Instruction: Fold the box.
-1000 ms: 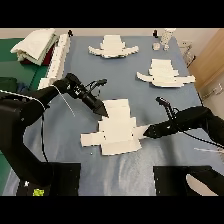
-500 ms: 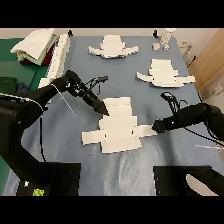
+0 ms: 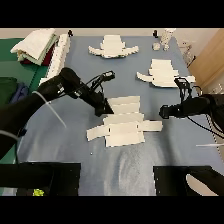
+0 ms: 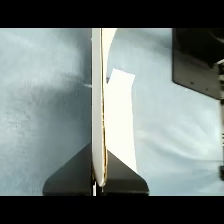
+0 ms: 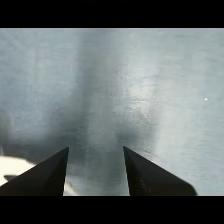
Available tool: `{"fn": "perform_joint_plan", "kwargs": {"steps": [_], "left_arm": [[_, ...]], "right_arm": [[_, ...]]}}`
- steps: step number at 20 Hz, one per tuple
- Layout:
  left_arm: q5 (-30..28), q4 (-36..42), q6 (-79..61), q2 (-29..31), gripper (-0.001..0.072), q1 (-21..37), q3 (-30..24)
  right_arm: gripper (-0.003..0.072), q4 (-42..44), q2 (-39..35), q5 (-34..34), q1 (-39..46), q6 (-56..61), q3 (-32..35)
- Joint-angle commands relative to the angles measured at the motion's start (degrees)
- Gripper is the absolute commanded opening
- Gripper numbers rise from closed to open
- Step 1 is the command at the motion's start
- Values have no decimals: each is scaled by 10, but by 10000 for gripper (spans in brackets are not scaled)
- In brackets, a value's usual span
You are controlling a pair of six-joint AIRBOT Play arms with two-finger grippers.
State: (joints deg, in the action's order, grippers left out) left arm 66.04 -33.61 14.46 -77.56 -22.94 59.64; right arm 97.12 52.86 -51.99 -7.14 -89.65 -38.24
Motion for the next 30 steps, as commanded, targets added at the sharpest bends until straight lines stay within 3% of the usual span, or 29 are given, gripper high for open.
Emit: {"fn": "perform_joint_plan", "kwargs": {"steps": [1,4,6,12,17,21,26,30], "left_arm": [[-141,4,-107,107,9,-55,-119],[-250,19,-172,163,11,-110,-211],[-300,19,-188,168,14,-139,-247],[-327,19,-164,164,16,-148,-258],[-171,-33,-135,154,15,-68,-180],[-23,-27,-126,84,15,-6,-98],[-21,23,-125,15,16,-14,-81],[-32,23,-125,-4,16,-15,-82]], "right_arm": [[542,-8,0,12,0,37,-5],[541,-7,0,26,0,53,-5],[541,-7,0,31,0,57,-5],[541,4,0,31,0,57,-5],[541,17,0,31,0,57,-5],[541,22,0,31,0,57,-5],[541,23,0,31,0,57,-5],[541,26,0,31,0,57,-5]]}}
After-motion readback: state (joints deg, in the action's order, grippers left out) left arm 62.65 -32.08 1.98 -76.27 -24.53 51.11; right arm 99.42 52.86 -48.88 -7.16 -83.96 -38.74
